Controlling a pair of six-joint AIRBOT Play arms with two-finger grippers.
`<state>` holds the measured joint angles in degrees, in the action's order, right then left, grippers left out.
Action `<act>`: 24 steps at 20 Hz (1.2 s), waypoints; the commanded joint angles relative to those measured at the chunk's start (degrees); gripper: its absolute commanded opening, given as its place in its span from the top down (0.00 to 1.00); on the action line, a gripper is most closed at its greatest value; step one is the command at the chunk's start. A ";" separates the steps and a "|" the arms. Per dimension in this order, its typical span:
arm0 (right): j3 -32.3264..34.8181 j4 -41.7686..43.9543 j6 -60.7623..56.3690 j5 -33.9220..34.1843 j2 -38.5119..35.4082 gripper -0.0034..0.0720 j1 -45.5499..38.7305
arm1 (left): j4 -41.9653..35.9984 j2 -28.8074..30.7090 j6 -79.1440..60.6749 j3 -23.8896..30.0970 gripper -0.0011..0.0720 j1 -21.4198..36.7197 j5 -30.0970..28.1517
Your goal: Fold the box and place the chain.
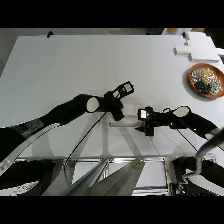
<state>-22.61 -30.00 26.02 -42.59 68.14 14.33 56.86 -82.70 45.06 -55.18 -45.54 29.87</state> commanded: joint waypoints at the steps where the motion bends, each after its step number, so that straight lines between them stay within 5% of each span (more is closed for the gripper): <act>1: 0.00 0.04 -0.04 0.13 -0.04 0.62 -0.04 | 1.99 5.64 0.44 -0.07 0.98 1.42 8.20; 7: 0.00 0.07 -0.04 0.13 -0.04 0.62 -0.04 | 8.59 12.35 -0.26 0.68 0.98 3.89 27.47; 17: 0.00 0.07 -0.04 0.11 -0.04 0.62 -0.04 | 8.26 9.20 -21.86 12.92 0.97 6.97 19.12; 20: 0.00 0.07 -0.04 0.13 -0.04 0.62 -0.04 | 7.56 9.20 -22.14 13.16 0.77 7.96 13.18; 24: 0.00 0.07 -0.04 0.09 -0.04 0.62 -0.04 | 6.97 9.20 -23.28 13.16 0.76 10.36 11.06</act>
<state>-22.61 -29.93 25.98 -42.37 68.14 14.31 64.31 -73.43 23.92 -42.30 -36.58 43.66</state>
